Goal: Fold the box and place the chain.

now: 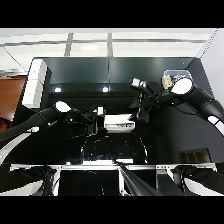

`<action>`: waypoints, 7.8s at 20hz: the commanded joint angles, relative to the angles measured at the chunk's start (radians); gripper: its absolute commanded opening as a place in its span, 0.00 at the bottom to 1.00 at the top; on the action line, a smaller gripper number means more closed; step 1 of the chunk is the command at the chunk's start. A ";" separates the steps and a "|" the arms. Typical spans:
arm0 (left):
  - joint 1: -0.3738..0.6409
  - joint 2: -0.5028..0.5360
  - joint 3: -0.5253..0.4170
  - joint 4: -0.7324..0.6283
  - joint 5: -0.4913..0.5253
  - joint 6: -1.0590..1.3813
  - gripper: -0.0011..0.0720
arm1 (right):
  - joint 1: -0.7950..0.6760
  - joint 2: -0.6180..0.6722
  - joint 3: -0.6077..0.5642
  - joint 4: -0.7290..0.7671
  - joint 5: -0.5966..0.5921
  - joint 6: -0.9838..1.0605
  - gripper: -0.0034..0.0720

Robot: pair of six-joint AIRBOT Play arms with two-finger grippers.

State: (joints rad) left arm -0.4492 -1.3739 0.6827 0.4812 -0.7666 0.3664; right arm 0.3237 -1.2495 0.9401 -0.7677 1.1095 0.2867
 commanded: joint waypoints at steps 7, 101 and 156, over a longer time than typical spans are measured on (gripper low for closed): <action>-0.001 0.000 0.000 0.000 0.000 0.000 0.39 | 0.069 -0.002 -0.034 -0.075 -0.037 -0.037 1.00; -0.001 0.000 0.000 0.000 -0.001 0.000 0.39 | -0.014 -0.069 -0.096 0.231 -0.012 0.674 0.06; -0.340 -0.219 0.480 0.562 -0.117 -0.861 0.34 | -0.353 0.406 -0.048 -0.281 0.108 0.910 0.06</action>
State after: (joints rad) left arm -0.7834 -1.6009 1.1568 0.9939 -0.8898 -0.4049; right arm -0.0284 -0.8448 0.8921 -1.0489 1.2179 1.1969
